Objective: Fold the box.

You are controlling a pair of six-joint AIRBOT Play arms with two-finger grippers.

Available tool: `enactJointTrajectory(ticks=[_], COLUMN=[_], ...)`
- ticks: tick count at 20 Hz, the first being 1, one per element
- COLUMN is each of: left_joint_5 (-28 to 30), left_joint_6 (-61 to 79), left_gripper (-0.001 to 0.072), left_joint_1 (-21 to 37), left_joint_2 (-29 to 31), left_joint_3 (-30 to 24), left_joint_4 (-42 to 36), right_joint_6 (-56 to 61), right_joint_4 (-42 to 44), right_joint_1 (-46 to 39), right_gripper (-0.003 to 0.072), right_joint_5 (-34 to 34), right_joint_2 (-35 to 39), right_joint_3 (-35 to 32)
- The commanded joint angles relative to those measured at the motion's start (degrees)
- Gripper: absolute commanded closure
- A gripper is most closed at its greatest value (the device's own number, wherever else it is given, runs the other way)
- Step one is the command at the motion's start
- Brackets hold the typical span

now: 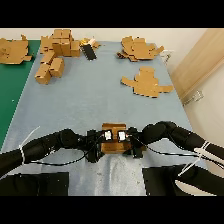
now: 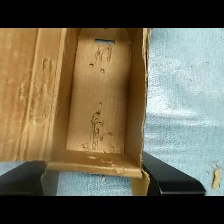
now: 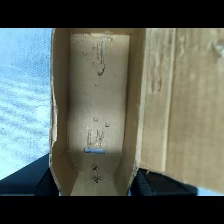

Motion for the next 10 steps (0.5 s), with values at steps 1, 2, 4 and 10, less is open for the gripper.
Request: enactJointTrajectory(ticks=[1,2,4,10], left_joint_5=[0.02,0.02,0.00,0.00], left_joint_6=[0.00,0.00,0.00,0.00], left_gripper=[0.0183,0.0183,0.0183,0.0183], left_joint_1=[0.04,0.04,0.04,0.04], left_joint_2=[0.00,0.00,0.00,0.00], left_joint_3=[0.04,0.04,0.04,0.04], left_joint_4=[0.00,0.00,0.00,0.00], right_joint_6=[0.00,0.00,0.00,0.09], right_joint_4=[0.02,0.02,-0.63,0.98], right_joint_1=[0.04,0.04,0.04,0.04], right_gripper=[0.0166,0.0166,0.0166,0.0166], right_joint_5=[0.00,0.00,0.02,-0.94], right_joint_2=[0.04,0.04,0.04,0.17], right_joint_3=[0.04,0.04,0.04,0.07])
